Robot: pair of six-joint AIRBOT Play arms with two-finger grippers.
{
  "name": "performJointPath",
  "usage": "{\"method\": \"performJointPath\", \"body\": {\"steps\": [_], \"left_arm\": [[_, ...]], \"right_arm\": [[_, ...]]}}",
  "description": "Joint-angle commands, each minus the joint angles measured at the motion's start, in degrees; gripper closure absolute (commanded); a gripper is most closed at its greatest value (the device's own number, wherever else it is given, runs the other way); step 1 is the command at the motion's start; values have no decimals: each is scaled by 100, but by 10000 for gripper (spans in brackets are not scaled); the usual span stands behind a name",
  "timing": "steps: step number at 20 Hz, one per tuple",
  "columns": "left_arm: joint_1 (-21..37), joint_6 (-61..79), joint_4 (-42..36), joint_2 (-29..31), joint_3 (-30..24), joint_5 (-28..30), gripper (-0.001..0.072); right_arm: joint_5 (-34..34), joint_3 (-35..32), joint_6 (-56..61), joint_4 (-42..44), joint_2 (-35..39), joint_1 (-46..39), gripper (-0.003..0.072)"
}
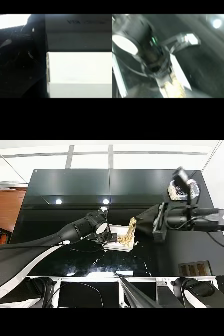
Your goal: Fold the box and place the chain.
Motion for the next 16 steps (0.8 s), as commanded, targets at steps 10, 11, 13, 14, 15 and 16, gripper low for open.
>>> {"method": "performJointPath", "body": {"steps": [10, 11, 13, 14, 15, 16], "left_arm": [[4, 2, 0, 0, 0, -2, 678], [4, 2, 0, 0, 0, -2, 678], [4, 2, -2, 0, 0, -2, 678], [4, 2, 0, 0, 0, -2, 678], [4, 2, 0, 0, 0, -2, 678], [4, 2, 0, 0, 0, -2, 678]], "right_arm": [[-1862, -2153, -1333, -1919, -177, 39, -18], [-2175, -2402, -2081, -1705, -179, 205, -18], [-2328, -2557, -2739, -1290, -389, 415, -17], [-2363, -2555, -2911, -1115, -544, 492, -17], [-2428, -2555, -3215, -1025, -699, 568, -17], [-2496, -2555, -3442, -938, -839, 614, -17]]}}
